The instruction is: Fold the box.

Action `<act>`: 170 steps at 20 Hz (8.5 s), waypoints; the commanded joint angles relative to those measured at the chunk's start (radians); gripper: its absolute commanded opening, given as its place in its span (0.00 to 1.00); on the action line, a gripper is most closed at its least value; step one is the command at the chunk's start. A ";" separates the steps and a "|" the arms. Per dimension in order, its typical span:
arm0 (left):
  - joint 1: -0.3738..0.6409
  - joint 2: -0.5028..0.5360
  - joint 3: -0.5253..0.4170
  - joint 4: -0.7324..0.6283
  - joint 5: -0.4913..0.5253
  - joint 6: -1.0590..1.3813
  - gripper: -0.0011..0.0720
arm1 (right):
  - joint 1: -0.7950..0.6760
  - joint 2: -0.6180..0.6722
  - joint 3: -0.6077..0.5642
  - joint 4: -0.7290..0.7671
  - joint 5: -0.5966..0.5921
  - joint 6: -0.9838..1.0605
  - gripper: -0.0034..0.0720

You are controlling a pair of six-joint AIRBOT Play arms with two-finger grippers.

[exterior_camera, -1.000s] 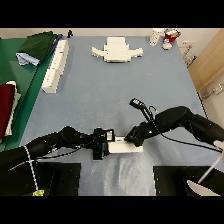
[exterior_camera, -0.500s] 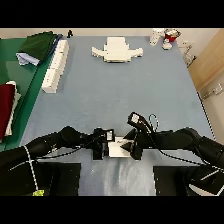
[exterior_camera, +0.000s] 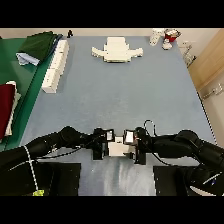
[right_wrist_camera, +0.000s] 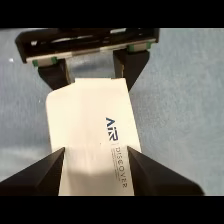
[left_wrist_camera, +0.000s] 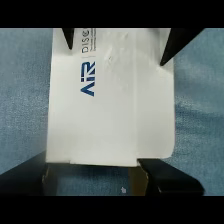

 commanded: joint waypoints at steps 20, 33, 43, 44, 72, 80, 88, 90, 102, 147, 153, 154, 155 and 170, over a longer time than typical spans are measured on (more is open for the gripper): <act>0.000 0.000 -0.001 0.000 0.000 0.000 0.61 | 0.014 0.069 -0.001 -0.167 0.141 -0.122 0.75; 0.000 0.000 -0.001 0.000 0.000 0.000 0.61 | 0.015 0.027 -0.010 -0.079 0.052 -0.122 0.59; 0.000 0.000 -0.001 0.000 0.000 0.000 0.61 | 0.015 0.002 -0.010 -0.041 0.040 -0.122 0.46; 0.000 0.000 -0.001 0.000 0.000 0.000 0.61 | 0.015 0.003 -0.009 -0.041 0.041 -0.122 0.46; 0.000 0.000 -0.001 0.000 0.000 0.000 0.61 | 0.153 0.010 -0.243 0.227 0.480 0.463 0.10; 0.000 0.000 -0.001 0.000 0.000 0.000 0.61 | 0.153 -0.002 -0.243 0.227 0.473 0.463 0.10; 0.000 0.000 -0.001 0.000 0.000 0.000 0.61 | 0.152 0.135 -0.233 0.136 0.468 0.463 0.10; 0.000 0.000 -0.001 0.000 0.000 0.000 0.61 | 0.142 0.156 -0.211 0.068 0.459 0.463 0.10; 0.000 0.000 -0.001 0.000 0.000 0.000 0.61 | -0.443 -0.227 0.334 -0.277 -0.286 0.559 0.05; 1.149 -0.083 0.263 0.716 0.007 -0.893 0.61 | -0.560 -0.576 0.596 -0.263 -0.442 0.648 0.05; 1.147 -0.253 0.436 0.711 0.008 -0.894 0.61 | -0.560 -0.576 0.596 -0.263 -0.442 0.648 0.05; 1.147 -0.276 0.457 0.701 0.008 -0.894 0.61 | -0.560 -0.576 0.596 -0.263 -0.442 0.648 0.05; 1.147 -0.299 0.476 0.690 0.007 -0.894 0.61 | -0.560 -0.576 0.596 -0.263 -0.442 0.648 0.05; 1.147 -0.399 0.509 0.658 0.062 -0.893 0.61 | -0.560 -0.576 0.596 -0.263 -0.442 0.648 0.05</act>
